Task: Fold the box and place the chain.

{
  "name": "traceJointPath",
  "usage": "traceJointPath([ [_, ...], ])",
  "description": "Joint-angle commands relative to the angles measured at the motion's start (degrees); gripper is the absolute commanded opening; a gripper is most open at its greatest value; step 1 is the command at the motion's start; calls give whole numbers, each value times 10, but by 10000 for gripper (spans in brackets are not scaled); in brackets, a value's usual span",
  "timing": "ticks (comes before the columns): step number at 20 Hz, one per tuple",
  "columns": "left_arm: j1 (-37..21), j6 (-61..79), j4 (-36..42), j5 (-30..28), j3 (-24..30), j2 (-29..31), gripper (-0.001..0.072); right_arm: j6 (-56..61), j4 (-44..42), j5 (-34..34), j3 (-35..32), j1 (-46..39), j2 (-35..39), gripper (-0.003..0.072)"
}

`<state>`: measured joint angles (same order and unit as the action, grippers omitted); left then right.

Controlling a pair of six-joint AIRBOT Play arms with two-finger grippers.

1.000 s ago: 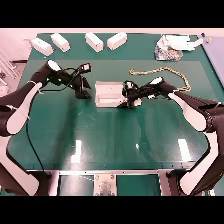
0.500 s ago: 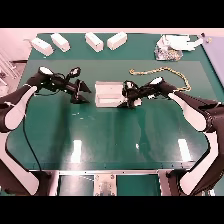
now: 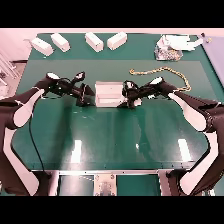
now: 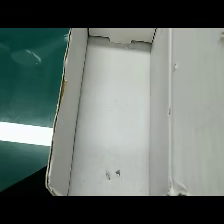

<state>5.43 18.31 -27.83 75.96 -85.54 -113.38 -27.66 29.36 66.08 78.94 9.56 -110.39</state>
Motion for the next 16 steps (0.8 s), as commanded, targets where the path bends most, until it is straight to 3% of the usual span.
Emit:
traceJointPath([
  [1, 8, 2, 7, -9, 0, -12, 720, 0, 0, 0, 0, 0, 0, 587],
  [10, 15, 2, 9, -21, 0, -13, 720, 0, 0, 0, 0, 0, 0, 587],
  [16, 38, 17, -2, -66, 0, -13, 720, 0, 0, 0, 0, 0, 0, 587],
])
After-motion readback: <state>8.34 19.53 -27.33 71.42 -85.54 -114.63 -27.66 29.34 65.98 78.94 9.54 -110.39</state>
